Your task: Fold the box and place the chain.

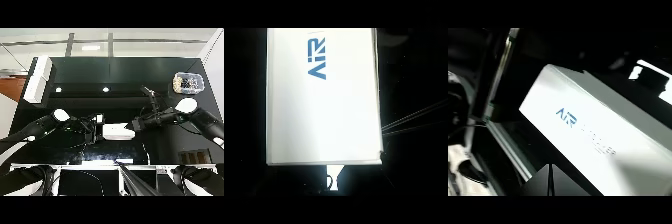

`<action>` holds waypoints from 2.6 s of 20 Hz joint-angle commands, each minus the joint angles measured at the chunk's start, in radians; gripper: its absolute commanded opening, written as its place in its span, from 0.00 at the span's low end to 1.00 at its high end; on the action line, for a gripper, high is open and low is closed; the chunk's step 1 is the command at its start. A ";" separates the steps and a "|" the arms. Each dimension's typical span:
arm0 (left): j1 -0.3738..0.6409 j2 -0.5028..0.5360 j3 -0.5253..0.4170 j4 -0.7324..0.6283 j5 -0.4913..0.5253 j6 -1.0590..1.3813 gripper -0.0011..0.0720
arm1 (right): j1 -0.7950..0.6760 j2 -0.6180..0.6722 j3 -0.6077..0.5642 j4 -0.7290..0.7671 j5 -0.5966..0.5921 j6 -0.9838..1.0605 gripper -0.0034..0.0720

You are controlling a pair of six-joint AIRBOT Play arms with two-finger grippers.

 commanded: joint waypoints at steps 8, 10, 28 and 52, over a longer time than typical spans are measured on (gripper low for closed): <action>0.000 -0.001 0.000 0.001 0.000 0.000 0.68 | 0.057 -0.151 -0.016 0.019 -0.119 0.076 0.08; 0.000 -0.001 0.000 0.001 0.000 0.000 0.68 | 0.058 -0.153 -0.017 -0.016 -0.134 0.106 0.08; 0.001 -0.001 0.000 0.003 -0.002 0.000 0.68 | 0.069 -0.135 0.030 -0.049 -0.053 0.101 0.10; -0.187 0.063 0.229 0.241 -0.001 -0.527 0.99 | -0.312 0.099 0.125 -0.186 0.053 0.096 0.10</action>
